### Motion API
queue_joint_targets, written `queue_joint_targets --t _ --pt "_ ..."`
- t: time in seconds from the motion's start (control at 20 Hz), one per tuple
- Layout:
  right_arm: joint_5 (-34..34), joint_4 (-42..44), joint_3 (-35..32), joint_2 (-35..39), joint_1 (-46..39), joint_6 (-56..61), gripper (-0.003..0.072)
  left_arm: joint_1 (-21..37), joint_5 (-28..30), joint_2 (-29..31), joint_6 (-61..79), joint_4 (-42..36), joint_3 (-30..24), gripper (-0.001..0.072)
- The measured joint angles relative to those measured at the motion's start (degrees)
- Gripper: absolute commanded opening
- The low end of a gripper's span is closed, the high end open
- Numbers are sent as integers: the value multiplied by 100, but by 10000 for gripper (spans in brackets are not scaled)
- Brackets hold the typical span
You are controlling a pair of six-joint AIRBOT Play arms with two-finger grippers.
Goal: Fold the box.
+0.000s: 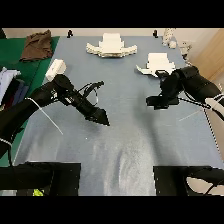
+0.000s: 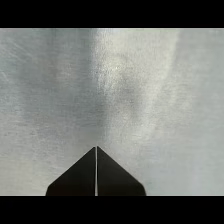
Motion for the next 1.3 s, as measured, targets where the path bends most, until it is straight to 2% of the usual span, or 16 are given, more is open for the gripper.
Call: queue_joint_targets --t 0.2,0.5,0.6,0.7,0.75,0.8,1.0,1.3 --pt "55 116 0 0 0 0 21 0 2 0 0 0 0 692" --pt "92 835 0 0 0 11 24 0 0 -2 0 0 0 692" --pt "116 968 35 -11 -55 203 252 0 2 -2 -2 2 0 692" --pt "133 1032 157 -35 -243 413 280 0 2 0 -2 0 0 692" --pt "136 1080 271 -59 -415 490 383 0 2 0 0 2 0 692" --pt "136 1130 411 -90 -619 540 402 0 2 0 -2 0 0 691" --pt "-22 1537 1353 -573 -1853 452 402 0 2 -2 0 0 0 692" --pt "-267 2280 3174 -2260 -3532 -201 401 0 2 -2 0 0 0 692"
